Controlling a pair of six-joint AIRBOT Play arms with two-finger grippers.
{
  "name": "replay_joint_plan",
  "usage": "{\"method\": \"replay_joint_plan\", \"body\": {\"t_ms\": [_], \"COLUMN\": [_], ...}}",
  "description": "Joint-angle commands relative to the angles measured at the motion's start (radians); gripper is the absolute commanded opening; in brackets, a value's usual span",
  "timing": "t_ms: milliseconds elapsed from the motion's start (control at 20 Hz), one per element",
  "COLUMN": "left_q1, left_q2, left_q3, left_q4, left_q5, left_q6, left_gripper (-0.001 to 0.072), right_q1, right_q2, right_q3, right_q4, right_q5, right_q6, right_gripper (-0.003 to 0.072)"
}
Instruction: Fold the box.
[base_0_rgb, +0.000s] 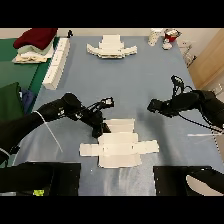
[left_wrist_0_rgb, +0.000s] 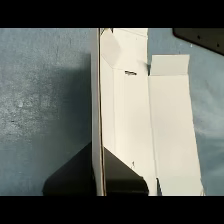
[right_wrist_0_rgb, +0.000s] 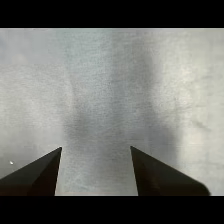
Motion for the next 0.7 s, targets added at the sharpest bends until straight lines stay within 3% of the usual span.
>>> {"method": "replay_joint_plan", "body": {"t_ms": [0, 300, 550, 650], "left_q1": [0.001, -0.045, -0.287, -0.387], "left_q2": [0.038, 0.274, 0.451, 0.479], "left_q3": [-0.003, -0.04, -0.253, -0.323], "left_q4": [-0.028, -0.009, -0.005, -0.005], "left_q5": [0.051, 0.21, 0.637, 0.764], "left_q6": [0.011, 0.087, 0.143, 0.143], "left_gripper": [0.001, 0.0006, 0.0006, 0.0008], "right_q1": [0.0, 0.0, 0.0, 0.0], "right_q2": [0.0, 0.0, 0.0, 0.0], "right_q3": [0.001, 0.001, 0.001, 0.001], "right_q4": [0.0, 0.0, -0.001, -0.001], "right_q5": [-0.025, -0.023, -0.009, -0.001], "right_q6": [0.0, 0.0, 0.0, 0.0], "right_gripper": [0.0657, 0.0657, 0.0657, 0.0657]}}
